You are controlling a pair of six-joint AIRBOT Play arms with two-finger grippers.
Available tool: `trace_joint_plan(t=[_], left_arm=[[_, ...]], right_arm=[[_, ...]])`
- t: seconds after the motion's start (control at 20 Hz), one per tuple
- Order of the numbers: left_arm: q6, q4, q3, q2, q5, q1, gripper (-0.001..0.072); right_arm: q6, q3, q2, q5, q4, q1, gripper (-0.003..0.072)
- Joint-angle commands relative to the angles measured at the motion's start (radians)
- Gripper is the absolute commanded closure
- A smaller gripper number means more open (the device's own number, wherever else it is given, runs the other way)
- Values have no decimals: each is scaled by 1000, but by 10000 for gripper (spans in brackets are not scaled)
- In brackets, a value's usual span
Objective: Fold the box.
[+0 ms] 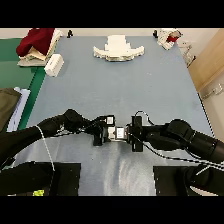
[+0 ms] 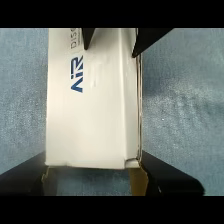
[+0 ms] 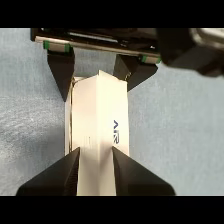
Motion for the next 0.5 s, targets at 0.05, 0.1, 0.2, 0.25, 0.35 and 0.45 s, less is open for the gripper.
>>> trace_joint_plan(t=[0.05, 0.1, 0.2, 0.25, 0.35, 0.45], left_arm=[[0, 0, 1, 0, 0, 0, 290], [0, 0, 1, 0, 0, 0, 290], [0, 0, 1, 0, 0, 0, 290], [0, 0, 1, 0, 0, 0, 290], [0, 0, 1, 0, 0, 0, 290], [0, 0, 1, 0, 0, 0, 291]], right_arm=[[3, 0, -11, -31, 4, 1, 560], [3, 0, -11, -35, 4, 1, 596], [8, 0, -11, -39, 3, 1, 592], [8, 0, -11, -41, 3, 1, 569], [8, 0, -10, -42, 3, 1, 437], [8, 1, -8, -41, 3, 1, 437]])
